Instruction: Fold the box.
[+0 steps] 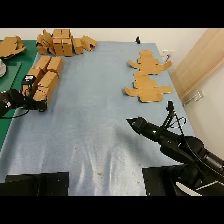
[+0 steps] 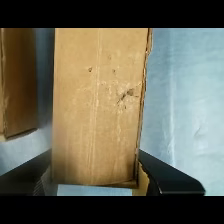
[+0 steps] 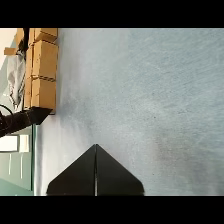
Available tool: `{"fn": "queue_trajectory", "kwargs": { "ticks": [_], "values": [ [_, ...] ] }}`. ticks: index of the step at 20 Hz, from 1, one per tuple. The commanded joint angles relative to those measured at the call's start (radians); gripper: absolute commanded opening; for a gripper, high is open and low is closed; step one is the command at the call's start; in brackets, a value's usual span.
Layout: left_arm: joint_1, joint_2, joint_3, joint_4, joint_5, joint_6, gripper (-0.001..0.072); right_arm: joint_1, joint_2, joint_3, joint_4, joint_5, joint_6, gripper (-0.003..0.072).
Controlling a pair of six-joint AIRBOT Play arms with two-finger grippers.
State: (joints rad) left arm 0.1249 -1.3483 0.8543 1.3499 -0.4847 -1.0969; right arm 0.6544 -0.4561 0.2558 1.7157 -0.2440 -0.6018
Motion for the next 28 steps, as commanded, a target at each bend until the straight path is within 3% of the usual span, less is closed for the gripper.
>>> {"fn": "queue_trajectory", "kwargs": {
  "ticks": [1,3,4,5,12,16,17,18,19,23,28],
  "values": [
    [-0.011,-0.006,0.005,0.003,0.048,-0.004,0.0379,0.0,0.0,0.001,0.001,0.0,0.0,0.0003],
    [-0.011,-0.01,0.005,0.003,0.049,-0.002,0.0381,0.0,0.0,0.001,0.001,0.0,0.0,0.0003],
    [-0.011,-0.011,0.005,0.004,0.04,0.002,0.0518,0.0,0.0,0.001,0.001,0.0,0.0,0.0003],
    [-0.011,-0.011,0.005,0.003,0.026,0.0,0.0706,0.0,0.0,0.001,0.001,0.0,0.0,0.0003],
    [0.054,0.062,0.098,0.135,-0.297,-0.001,0.0714,0.0,0.0,0.001,-0.011,-0.003,-0.001,0.0004],
    [0.109,0.201,0.159,0.111,-0.374,-0.01,0.0713,0.0,-0.003,0.031,-0.042,-0.057,-0.097,0.0006],
    [0.1,0.235,0.162,0.084,-0.393,-0.011,0.0699,0.0,-0.015,0.062,-0.042,-0.107,-0.152,0.0007],
    [0.082,0.268,0.163,0.045,-0.406,-0.01,0.0434,-0.001,-0.04,0.111,-0.047,-0.177,-0.201,0.0006],
    [0.051,0.298,0.163,0.012,-0.417,-0.006,0.0024,-0.008,-0.078,0.166,-0.061,-0.248,-0.229,0.0006],
    [-0.158,0.336,0.163,-0.114,-0.472,-0.003,0.001,-0.077,-0.327,0.418,-0.036,-0.475,-0.409,0.0005],
    [-0.464,0.248,0.163,-0.169,-0.522,-0.102,0.001,-0.114,-0.649,0.688,0.123,-0.546,-0.711,0.0004]
  ]
}}
